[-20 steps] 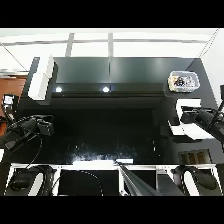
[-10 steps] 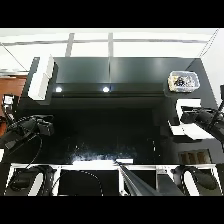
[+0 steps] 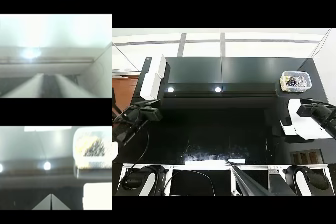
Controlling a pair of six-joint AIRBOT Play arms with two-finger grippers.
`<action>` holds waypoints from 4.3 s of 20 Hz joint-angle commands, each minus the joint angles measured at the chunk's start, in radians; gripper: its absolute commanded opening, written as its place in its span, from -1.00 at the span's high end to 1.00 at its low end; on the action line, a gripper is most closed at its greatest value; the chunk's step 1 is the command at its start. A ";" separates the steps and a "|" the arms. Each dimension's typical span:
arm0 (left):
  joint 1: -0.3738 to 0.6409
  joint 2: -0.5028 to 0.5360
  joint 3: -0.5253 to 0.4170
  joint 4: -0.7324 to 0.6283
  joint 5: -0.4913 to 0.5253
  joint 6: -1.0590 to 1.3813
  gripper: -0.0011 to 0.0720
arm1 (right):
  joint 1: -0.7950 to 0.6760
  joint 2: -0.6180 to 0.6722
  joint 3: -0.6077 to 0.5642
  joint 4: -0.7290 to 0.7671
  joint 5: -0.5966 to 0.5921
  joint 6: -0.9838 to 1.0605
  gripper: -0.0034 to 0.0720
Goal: Fold the box and place the chain.
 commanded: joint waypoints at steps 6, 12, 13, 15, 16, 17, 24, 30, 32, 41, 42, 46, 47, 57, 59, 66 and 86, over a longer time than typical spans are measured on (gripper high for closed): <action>-0.125 -0.520 0.370 -0.001 -0.131 0.214 -0.98 | -0.100 -0.386 0.229 -0.012 -0.050 -0.023 -1.00; -0.123 -0.603 0.521 0.462 -0.364 -0.036 -0.98 | -0.414 -0.806 0.680 -0.700 0.429 0.499 -1.00; -0.119 -0.605 0.520 0.505 -0.413 -0.069 -0.98 | -0.485 -0.842 0.715 -0.733 0.486 0.508 -1.00; -0.106 -0.606 0.519 0.512 -0.493 -0.108 -0.98 | -0.609 -0.886 0.742 -0.727 0.535 0.507 -1.00; -0.105 -0.605 0.519 0.510 -0.524 -0.134 -0.98 | -0.670 -0.905 0.745 -0.711 0.542 0.495 -1.00; -0.105 -0.605 0.519 0.500 -0.550 -0.138 -0.98 | -0.729 -0.925 0.750 -0.661 0.542 0.444 -1.00; -0.109 -0.606 0.519 0.443 -0.561 -0.179 -0.97 | -0.917 -1.215 0.978 -0.172 0.975 0.061 -1.00; -0.109 -0.606 0.519 0.418 -0.552 -0.185 -0.97 | -0.863 -1.352 0.995 -0.171 1.011 -0.036 -1.00; -0.109 -0.606 0.519 0.418 -0.552 -0.185 -0.97 | -0.847 -1.385 1.013 -0.171 1.012 -0.048 -1.00; -0.109 -0.608 0.519 0.418 -0.558 -0.187 -0.97 | -0.835 -1.400 1.072 -0.225 1.070 -0.057 0.56; -0.109 -0.608 0.519 0.418 -0.560 -0.187 -0.97 | -0.836 -1.400 1.072 -0.227 1.078 -0.058 0.56; -0.109 -0.608 0.519 0.418 -0.560 -0.187 -0.97 | -0.830 -1.400 1.070 -0.216 1.115 -0.063 0.86; -0.109 -0.608 0.519 0.418 -0.560 -0.187 -0.97 | -0.826 -1.397 1.068 -0.203 1.120 -0.063 0.86; -0.109 -0.608 0.519 0.421 -0.553 -0.186 -0.97 | -0.526 -1.195 0.765 0.087 0.999 -0.055 0.87; -0.109 -0.608 0.519 0.416 -0.552 -0.186 -0.97 | -0.421 -1.067 0.658 0.146 0.863 -0.051 0.87; -0.109 -0.612 0.500 0.131 -0.640 -0.182 -0.97 | 0.010 -0.475 0.203 0.405 0.348 -0.081 0.87; -0.219 -0.963 0.298 -0.722 -0.507 0.556 -0.97 | 0.657 -0.171 -0.190 0.405 -0.217 -0.080 0.86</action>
